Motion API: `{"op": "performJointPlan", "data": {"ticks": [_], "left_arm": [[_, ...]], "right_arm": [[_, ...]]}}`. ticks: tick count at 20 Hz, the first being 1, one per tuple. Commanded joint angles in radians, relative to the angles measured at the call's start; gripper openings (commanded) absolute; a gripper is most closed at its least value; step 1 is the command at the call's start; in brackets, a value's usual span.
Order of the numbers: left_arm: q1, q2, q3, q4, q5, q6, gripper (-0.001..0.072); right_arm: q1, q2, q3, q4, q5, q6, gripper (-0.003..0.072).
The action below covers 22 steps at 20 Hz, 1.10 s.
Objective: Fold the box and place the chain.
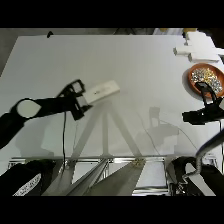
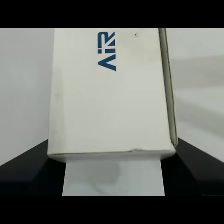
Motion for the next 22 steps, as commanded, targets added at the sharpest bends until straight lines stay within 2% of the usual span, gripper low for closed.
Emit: {"op": "performJointPlan", "data": {"ticks": [1,2,3,4,8,12,15,18,22], "left_arm": [[0.247,0.105,-0.001,0.238,-0.127,-0.363,0.0216],[0.314,0.105,-0.004,0.259,-0.150,-0.416,0.0267],[0.380,0.105,-0.012,0.269,-0.160,-0.471,0.0420],[0.436,0.104,-0.020,0.277,-0.163,-0.528,0.0469],[0.550,0.051,-0.034,0.401,-0.214,-0.708,0.0448],[0.579,-0.023,-0.066,0.455,-0.221,-0.822,0.0451],[0.579,-0.036,-0.097,0.460,-0.251,-0.825,0.0462],[0.577,-0.037,-0.113,0.463,-0.298,-0.866,0.0698],[0.553,-0.003,-0.113,0.488,-0.380,-0.870,0.0696]], "right_arm": [[-0.001,0.001,-0.001,0.000,0.000,0.000,0.0017],[-0.001,0.001,-0.001,0.000,0.000,0.000,0.0017],[-0.001,0.001,-0.001,0.000,0.000,0.000,0.0017],[-0.001,0.001,-0.001,0.000,0.000,0.000,0.0017],[-0.001,0.001,-0.001,0.000,0.000,0.000,0.0017],[-0.001,0.001,-0.001,0.000,0.000,0.000,0.0017],[-0.001,0.001,-0.001,0.000,0.000,0.000,0.0017],[-0.001,0.001,-0.001,0.000,0.000,0.000,0.0017],[-0.001,0.001,-0.001,0.000,0.000,0.000,0.0017]]}}
